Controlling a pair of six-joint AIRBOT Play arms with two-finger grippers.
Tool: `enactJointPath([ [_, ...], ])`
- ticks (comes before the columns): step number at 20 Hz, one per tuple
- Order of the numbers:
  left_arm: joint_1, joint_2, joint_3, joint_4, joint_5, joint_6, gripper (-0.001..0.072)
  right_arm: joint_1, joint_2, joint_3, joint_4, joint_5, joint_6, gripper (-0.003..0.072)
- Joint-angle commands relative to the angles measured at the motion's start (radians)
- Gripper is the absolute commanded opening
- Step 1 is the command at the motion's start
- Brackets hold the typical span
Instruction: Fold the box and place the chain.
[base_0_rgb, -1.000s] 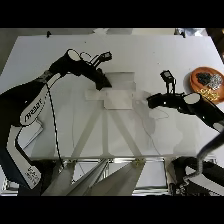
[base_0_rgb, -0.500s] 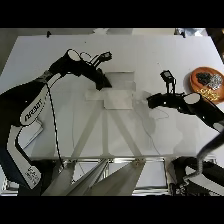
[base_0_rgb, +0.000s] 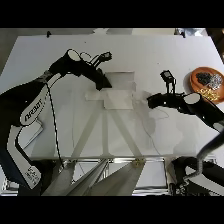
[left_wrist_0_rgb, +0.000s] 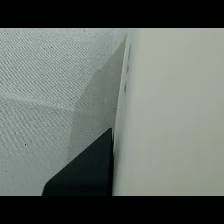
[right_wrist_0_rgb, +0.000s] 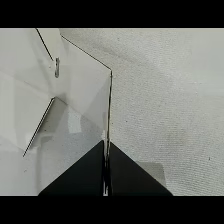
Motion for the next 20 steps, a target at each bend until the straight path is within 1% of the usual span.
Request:
enactJointPath([
  [1,0.0,0.0,0.0,0.0,0.001,0.001,0.0012,0.001,0.0,0.0,0.0,-0.002,0.001,0.001],
  [7,0.0,0.0,0.0,0.0,0.001,0.001,0.0013,0.001,0.0,-0.001,0.0,0.0,0.001,0.001],
  [8,0.0,0.0,0.0,0.0,0.001,0.001,0.0013,0.001,0.0,-0.001,0.0,-0.001,0.001,0.0021],
  [9,0.0,0.0,0.0,0.0,0.001,0.001,0.0013,0.001,0.0,0.0,0.0,0.0,0.001,0.0136],
  [10,0.0,0.0,0.0,0.0,0.001,0.001,0.0013,0.001,0.0,0.0,0.0,0.001,0.001,0.0319],
  [11,0.0,0.0,0.0,0.0,0.001,0.001,0.0012,0.001,0.0,0.0,0.001,0.0,0.001,0.0486],
  [12,0.0,0.0,0.0,0.0,0.0,0.001,0.0012,0.001,0.005,0.0,0.001,0.003,0.001,0.0511],
  [16,0.007,0.013,0.0,0.002,-0.038,0.027,0.0012,0.001,0.061,0.01,0.0,-0.002,0.001,0.0509],
  [19,0.021,0.05,0.0,0.001,-0.117,0.134,0.0012,0.0,0.129,0.013,-0.003,-0.007,0.001,0.0501],
  [20,0.026,0.065,0.0,0.001,-0.164,0.175,0.0012,0.0,0.154,0.014,-0.005,-0.009,0.001,0.0497],
])
